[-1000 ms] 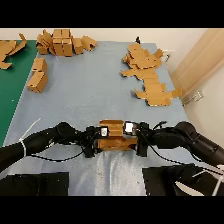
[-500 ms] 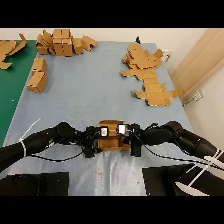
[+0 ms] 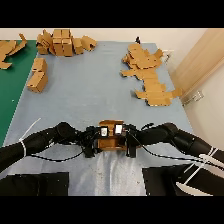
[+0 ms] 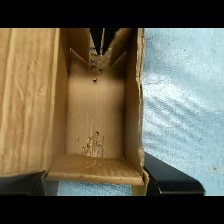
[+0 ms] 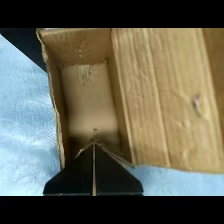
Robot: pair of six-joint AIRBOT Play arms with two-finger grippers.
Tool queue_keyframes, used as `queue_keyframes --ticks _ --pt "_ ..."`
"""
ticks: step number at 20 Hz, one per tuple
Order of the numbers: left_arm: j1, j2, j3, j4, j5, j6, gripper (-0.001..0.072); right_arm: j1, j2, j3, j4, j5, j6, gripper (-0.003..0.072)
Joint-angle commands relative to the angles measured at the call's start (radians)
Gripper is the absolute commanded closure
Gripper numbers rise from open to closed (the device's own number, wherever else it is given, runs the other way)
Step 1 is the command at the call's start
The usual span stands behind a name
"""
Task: Fold the box.
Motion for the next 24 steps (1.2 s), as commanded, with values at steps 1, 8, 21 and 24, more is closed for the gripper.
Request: queue_keyframes --ticks 1,8,21,24 --pt "0.000 0.000 0.000 0.000 0.000 0.000 0.0347 0.050 -0.034 0.000 0.008 0.059 -0.011 0.0407" --pt "0.000 0.000 0.000 0.000 0.000 0.000 0.0347 0.056 -0.036 0.000 -0.024 0.059 -0.011 0.0166" --pt "0.000 0.000 0.000 0.000 0.000 0.000 0.0347 -0.233 0.294 0.002 -0.424 -0.264 0.996 0.0686" --pt "0.000 0.000 0.000 0.000 0.000 0.000 0.0347 -0.408 0.348 0.001 -0.393 -0.380 1.101 0.0686"
